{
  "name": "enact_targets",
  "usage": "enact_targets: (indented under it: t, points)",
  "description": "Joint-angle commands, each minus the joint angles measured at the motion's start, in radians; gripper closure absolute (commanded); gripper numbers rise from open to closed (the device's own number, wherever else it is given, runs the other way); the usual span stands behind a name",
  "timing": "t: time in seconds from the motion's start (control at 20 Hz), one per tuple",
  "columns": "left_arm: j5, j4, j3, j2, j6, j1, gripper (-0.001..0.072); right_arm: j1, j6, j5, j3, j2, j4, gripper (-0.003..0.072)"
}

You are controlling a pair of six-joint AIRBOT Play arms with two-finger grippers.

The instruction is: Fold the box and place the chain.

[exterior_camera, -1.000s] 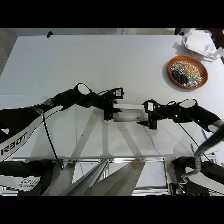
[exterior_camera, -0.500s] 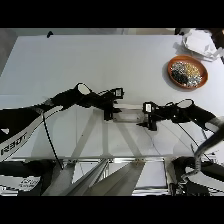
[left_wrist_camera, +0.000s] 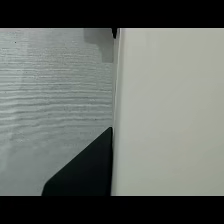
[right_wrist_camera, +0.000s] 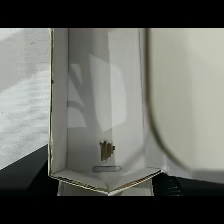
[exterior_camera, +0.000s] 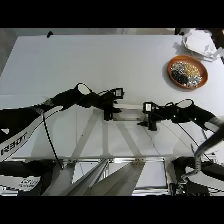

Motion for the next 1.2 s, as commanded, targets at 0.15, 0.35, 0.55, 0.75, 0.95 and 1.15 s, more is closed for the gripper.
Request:
enact_targets:
  t: [0.15, 0.35, 0.55, 0.75, 0.95, 1.15]
  points:
    - [0.000, 0.000, 0.000, 0.000, 0.000, 0.001, 0.0700, -0.014, 0.025, 0.017, 0.000, 0.000, -0.010, 0.0253]
    - [0.000, 0.000, 0.000, 0.000, 0.000, 0.001, 0.0700, -0.014, 0.045, 0.024, 0.000, 0.000, -0.016, 0.0253]
    - [0.000, 0.000, 0.000, 0.000, 0.000, 0.001, 0.0700, -0.014, 0.048, 0.023, 0.000, 0.000, -0.031, 0.0253]
    - [0.000, 0.000, 0.000, 0.000, 0.000, 0.001, 0.0700, -0.014, 0.048, 0.018, 0.000, 0.000, -0.032, 0.0253]
    - [0.000, 0.000, 0.000, 0.000, 0.000, 0.001, 0.0700, -0.014, 0.048, -0.001, 0.000, 0.011, -0.032, 0.0251]
    - [0.000, 0.000, 0.000, 0.000, 0.000, 0.001, 0.0700, -0.014, 0.048, 0.013, 0.000, 0.011, -0.031, 0.0154]
